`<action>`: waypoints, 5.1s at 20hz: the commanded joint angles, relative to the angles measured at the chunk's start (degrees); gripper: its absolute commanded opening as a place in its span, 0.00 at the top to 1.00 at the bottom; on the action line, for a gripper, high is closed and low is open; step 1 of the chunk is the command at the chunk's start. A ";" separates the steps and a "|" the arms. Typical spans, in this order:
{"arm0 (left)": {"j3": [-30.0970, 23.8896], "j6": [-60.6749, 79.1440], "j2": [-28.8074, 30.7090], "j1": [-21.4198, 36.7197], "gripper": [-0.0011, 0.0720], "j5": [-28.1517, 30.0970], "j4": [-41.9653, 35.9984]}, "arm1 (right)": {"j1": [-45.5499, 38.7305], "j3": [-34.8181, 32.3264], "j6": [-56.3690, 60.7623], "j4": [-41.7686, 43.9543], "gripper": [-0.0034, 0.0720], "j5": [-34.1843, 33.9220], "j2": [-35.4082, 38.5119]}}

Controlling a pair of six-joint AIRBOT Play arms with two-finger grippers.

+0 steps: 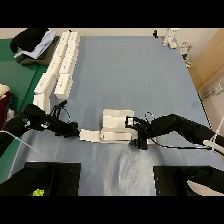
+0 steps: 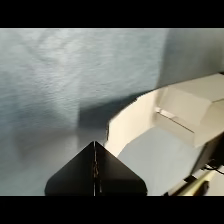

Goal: Fold the box.

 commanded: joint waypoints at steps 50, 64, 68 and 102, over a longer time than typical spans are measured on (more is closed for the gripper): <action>3.26 -6.12 -3.78 -16.50 0.97 2.03 -5.73 | 0.02 0.04 0.00 0.00 0.26 0.02 -0.04; 4.20 0.52 -3.78 -16.63 0.97 -1.18 -12.79 | 0.02 0.04 0.00 0.00 0.26 0.02 -0.04; 4.22 0.48 -3.78 -16.61 0.97 -2.01 -12.94 | 0.02 0.04 0.00 0.00 0.26 0.02 -0.04; 19.43 -39.47 -3.87 -41.92 0.37 6.38 21.05 | 0.02 0.04 0.00 0.00 0.26 0.02 -0.04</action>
